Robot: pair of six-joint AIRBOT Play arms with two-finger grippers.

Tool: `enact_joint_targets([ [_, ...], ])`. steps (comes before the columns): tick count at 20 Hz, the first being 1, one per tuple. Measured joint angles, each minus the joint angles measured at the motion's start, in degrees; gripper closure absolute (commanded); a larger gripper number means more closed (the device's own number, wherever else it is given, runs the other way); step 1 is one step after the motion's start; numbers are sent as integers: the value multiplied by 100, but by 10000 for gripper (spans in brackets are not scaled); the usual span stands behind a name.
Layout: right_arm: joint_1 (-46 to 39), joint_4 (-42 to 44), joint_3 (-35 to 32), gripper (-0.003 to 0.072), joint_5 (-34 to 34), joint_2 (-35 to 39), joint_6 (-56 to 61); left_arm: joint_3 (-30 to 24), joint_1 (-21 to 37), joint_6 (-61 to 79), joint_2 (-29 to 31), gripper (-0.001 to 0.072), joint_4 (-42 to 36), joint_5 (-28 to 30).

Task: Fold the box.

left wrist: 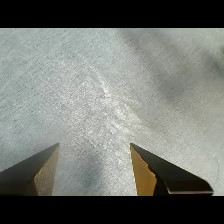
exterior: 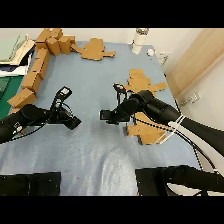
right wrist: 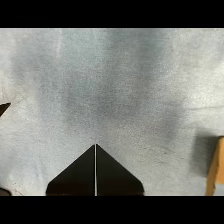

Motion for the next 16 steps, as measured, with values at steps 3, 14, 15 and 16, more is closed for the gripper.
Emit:
enact_joint_targets([
  [3,0,0,0,681,0,0,0,0,0,0,0,18,0,0],
  [14,0,-4,0,681,26,-2,0,0,0,0,0,18,0,2],
  [15,0,-17,0,681,105,-4,0,0,0,0,0,18,-7,2],
  [16,2,-20,0,681,188,-4,2,0,0,0,0,18,-42,0],
])
